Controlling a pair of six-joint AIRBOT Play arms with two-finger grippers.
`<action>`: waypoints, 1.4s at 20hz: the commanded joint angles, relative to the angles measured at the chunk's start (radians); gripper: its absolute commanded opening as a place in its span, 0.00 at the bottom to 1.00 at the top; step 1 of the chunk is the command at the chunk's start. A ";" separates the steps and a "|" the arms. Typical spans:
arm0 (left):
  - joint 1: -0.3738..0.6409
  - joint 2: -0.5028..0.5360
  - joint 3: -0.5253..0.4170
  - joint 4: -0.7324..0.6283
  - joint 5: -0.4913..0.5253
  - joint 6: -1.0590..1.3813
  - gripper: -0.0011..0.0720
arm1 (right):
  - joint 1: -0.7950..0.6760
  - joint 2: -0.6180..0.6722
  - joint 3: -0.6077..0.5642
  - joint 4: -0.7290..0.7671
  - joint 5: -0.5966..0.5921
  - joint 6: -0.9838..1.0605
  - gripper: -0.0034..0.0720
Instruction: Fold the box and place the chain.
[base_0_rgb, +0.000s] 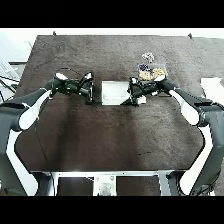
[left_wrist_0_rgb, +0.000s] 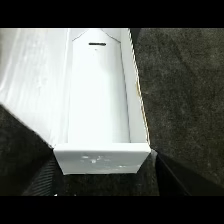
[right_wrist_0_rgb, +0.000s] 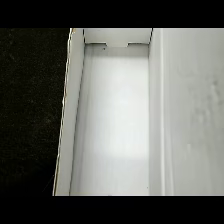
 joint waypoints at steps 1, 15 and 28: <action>-0.002 0.000 0.001 0.006 0.003 0.014 1.00 | 0.001 0.000 0.000 0.000 0.003 0.000 0.70; -0.054 -0.069 0.054 -0.006 0.077 0.029 1.00 | 0.001 0.000 0.000 0.000 0.003 0.000 0.70; -0.079 -0.104 0.074 -0.018 0.098 0.045 0.99 | 0.001 0.000 0.000 -0.001 0.003 0.000 0.70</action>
